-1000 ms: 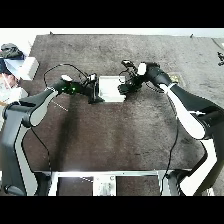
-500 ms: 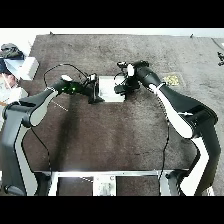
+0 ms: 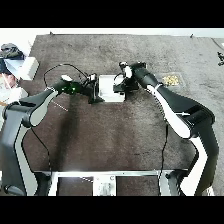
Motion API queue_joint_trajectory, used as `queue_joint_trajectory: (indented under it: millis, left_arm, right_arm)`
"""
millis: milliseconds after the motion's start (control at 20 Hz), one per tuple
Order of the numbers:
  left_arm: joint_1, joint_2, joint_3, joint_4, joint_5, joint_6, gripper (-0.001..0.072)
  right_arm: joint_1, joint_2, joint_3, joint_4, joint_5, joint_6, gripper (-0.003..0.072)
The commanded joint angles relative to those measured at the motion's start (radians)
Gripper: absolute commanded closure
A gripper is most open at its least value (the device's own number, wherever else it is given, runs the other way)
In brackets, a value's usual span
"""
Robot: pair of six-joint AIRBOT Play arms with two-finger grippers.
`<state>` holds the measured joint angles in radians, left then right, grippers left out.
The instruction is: Fold the box and place the chain.
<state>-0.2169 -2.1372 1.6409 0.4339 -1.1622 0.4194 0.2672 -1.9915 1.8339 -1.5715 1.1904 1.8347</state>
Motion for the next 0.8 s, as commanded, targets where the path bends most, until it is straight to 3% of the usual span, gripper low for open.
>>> queue_joint_trajectory:
  millis: [0, 150, 200, 300, 350, 450, 500, 550, 700, 750]
  left_arm:
    - [0.0, 0.0, 0.0, 0.0, 0.0, 0.0, 0.0425]
    - [0.0, 0.0, 0.0, 0.0, 0.0, 0.0, 0.0425]
    - [0.0, 0.0, 0.0, 0.0, 0.0, 0.0, 0.0425]
    - [0.0, 0.0, 0.0, 0.0, 0.0, 0.0, 0.0425]
    - [0.0, 0.0, 0.0, 0.0, 0.0, 0.0, 0.0425]
    - [0.0, 0.0, 0.0, 0.0, 0.0, 0.0, 0.0426]
    - [0.0, 0.0, 0.0, 0.0, 0.0, 0.0, 0.0425]
    - [0.0, 0.0, 0.0, 0.0, 0.0, 0.0, 0.0425]
    - [0.0, 0.0, 0.0, 0.0, 0.0, 0.0, 0.0425]
    - [0.0, 0.0, 0.0, 0.0, 0.0, 0.0, 0.0426]
  right_arm:
    - [0.005, -0.003, 0.0, 0.0, -0.016, 0.04, 0.0465]
    - [0.006, -0.018, 0.0, 0.0, -0.015, 0.054, 0.0466]
    - [0.008, -0.018, -0.001, -0.005, -0.021, 0.054, 0.0573]
    - [0.01, -0.017, -0.001, -0.015, -0.023, 0.055, 0.0579]
    - [0.012, -0.017, -0.001, -0.019, -0.019, 0.055, 0.0635]
    - [0.014, -0.014, -0.001, -0.023, -0.021, 0.055, 0.0636]
    - [0.014, -0.01, -0.001, -0.022, -0.028, 0.054, 0.0571]
    - [0.014, -0.003, -0.001, -0.024, -0.035, 0.047, 0.0436]
    - [0.014, 0.042, -0.001, -0.045, -0.033, 0.014, 0.0367]
    - [0.014, 0.055, -0.001, -0.045, -0.022, -0.002, 0.0213]
